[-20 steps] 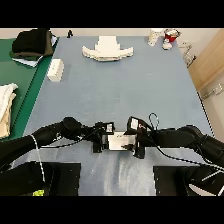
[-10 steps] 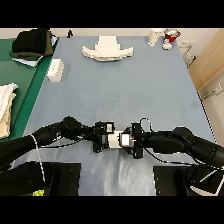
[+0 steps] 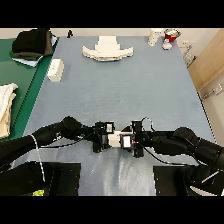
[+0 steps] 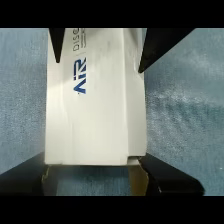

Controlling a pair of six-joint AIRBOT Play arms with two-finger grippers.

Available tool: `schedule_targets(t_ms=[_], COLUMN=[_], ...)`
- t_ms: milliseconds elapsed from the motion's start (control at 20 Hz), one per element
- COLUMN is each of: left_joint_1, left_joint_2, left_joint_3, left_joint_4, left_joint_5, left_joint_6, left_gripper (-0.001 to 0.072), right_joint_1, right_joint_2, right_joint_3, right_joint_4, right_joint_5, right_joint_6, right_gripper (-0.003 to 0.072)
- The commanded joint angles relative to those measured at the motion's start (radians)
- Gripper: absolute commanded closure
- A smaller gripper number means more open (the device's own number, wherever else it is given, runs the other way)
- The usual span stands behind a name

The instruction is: Fold the box.

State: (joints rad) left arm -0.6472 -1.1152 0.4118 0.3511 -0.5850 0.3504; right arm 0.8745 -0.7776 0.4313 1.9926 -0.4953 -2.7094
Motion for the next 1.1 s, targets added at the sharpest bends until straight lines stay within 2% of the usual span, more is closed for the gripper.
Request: schedule_targets(t_ms=[0, 250, 350, 650, 700, 750, 950, 1050], left_joint_1=[-0.001, -0.001, -0.001, -0.001, -0.001, -0.001, -0.001, -0.001], left_joint_2=[0.000, 0.000, 0.000, 0.000, 0.000, 0.000, 0.000, 0.000], left_joint_3=[0.001, 0.001, 0.001, 0.001, 0.001, 0.001, 0.001, 0.001], left_joint_4=[0.001, 0.001, 0.001, 0.001, 0.001, 0.001, 0.001, 0.001], left_joint_5=[0.000, 0.000, 0.000, 0.000, 0.000, 0.000, 0.000, 0.000], left_joint_6=[0.000, 0.000, 0.000, 0.000, 0.000, 0.000, 0.000, 0.000], left_gripper=[0.0201, 0.0200, 0.0200, 0.0201, 0.0200, 0.0201, 0.0201, 0.0201], right_joint_1=[0.000, -0.002, -0.003, -0.002, -0.002, -0.002, -0.002, -0.002], right_joint_2=[0.029, 0.028, 0.006, -0.029, -0.029, -0.029, -0.029, -0.029], right_joint_3=[0.001, 0.000, -0.001, 0.000, 0.000, 0.000, 0.000, 0.000], right_joint_4=[-0.011, -0.037, -0.049, -0.039, -0.028, -0.013, 0.005, 0.006], right_joint_5=[0.002, 0.027, 0.063, 0.055, 0.039, 0.019, -0.026, -0.028], right_joint_6=[0.000, 0.005, 0.005, 0.023, 0.023, 0.023, 0.023, 0.023], right_gripper=[0.0180, 0.0181, 0.0251, 0.0281, 0.0314, 0.0403, 0.0398, 0.0283])
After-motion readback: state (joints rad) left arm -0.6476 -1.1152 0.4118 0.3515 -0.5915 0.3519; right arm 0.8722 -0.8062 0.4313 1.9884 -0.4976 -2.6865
